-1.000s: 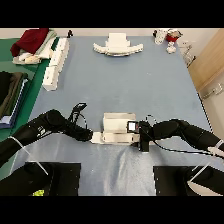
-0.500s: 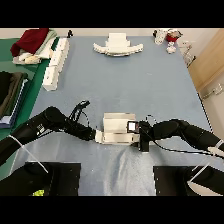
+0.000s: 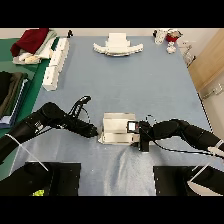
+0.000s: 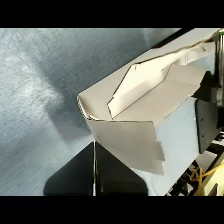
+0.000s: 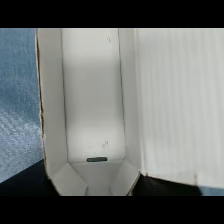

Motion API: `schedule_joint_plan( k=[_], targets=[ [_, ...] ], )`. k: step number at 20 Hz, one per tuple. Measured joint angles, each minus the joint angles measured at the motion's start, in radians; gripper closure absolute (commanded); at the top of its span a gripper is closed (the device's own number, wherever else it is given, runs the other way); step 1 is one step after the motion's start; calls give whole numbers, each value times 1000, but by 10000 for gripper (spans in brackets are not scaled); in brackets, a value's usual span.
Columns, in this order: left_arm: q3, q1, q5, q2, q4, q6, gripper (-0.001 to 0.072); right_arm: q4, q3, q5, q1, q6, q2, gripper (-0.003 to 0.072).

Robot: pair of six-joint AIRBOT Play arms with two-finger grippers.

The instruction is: Fold the box.

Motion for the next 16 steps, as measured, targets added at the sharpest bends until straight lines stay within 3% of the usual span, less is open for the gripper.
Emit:
schedule_joint_plan(
  k=[1,2,3,11,16],
  targets=[
    [0,0,-1,0,-4,3,222,0,0,0,0,0,0,181],
    [2,0,-2,0,-6,4,310,0,0,0,0,0,0,181],
    [2,0,-2,0,-8,7,349,0,0,0,0,0,0,181],
    [-2,-6,2,-8,-64,13,352,0,0,0,0,0,0,181],
    [0,-84,51,-40,-64,-31,352,0,0,0,0,0,0,181]
  ],
)
